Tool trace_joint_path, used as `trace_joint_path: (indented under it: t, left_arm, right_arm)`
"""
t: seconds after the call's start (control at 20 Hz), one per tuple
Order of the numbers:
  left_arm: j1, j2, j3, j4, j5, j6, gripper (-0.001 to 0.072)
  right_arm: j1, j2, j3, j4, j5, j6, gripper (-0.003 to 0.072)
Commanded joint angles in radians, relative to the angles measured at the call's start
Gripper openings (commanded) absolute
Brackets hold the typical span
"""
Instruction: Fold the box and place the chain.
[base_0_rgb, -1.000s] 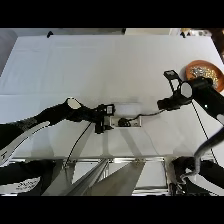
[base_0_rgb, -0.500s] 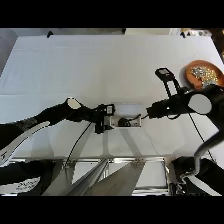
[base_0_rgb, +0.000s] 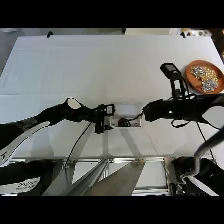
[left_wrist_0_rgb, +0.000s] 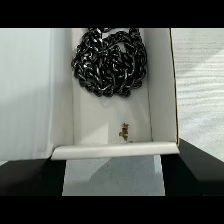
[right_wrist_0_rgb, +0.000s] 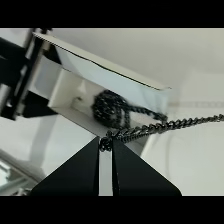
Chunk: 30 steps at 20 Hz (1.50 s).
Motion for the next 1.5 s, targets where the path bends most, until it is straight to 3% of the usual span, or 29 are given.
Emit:
trace_joint_path:
  t: [0.0,0.2,0.5,0.75,0.85,1.15,1.4,1.45]
  left_arm:
    - [0.001,0.001,0.000,0.000,0.000,0.000,0.0273]
    - [0.001,0.001,0.000,0.000,0.000,0.000,0.0273]
    - [0.001,0.001,0.000,0.000,0.000,0.000,0.0273]
    - [0.001,0.001,0.000,0.000,0.000,0.000,0.0273]
    - [0.001,0.001,0.000,0.000,0.000,0.000,0.0273]
    - [0.001,0.001,0.000,0.000,0.000,0.000,0.0273]
    - [0.001,0.001,0.000,0.000,0.000,0.000,0.0273]
    - [0.001,0.001,0.000,0.000,0.000,0.000,0.0273]
  right_arm:
    - [0.003,0.027,0.001,0.081,-0.042,0.002,0.0026]
    - [0.006,0.026,0.001,0.209,-0.063,-0.060,0.0026]
    - [0.076,0.034,0.001,0.208,-0.154,-0.057,0.0025]
    - [0.076,0.030,-0.004,0.040,-0.050,0.008,0.0025]
    - [0.076,0.025,-0.041,0.034,-0.081,0.008,0.0026]
    - [0.076,-0.068,-0.175,0.063,-0.232,0.007,0.0026]
    - [0.076,-0.181,-0.183,0.089,-0.266,-0.010,0.0029]
    - [0.076,-0.185,-0.183,0.089,-0.268,-0.010,0.0059]
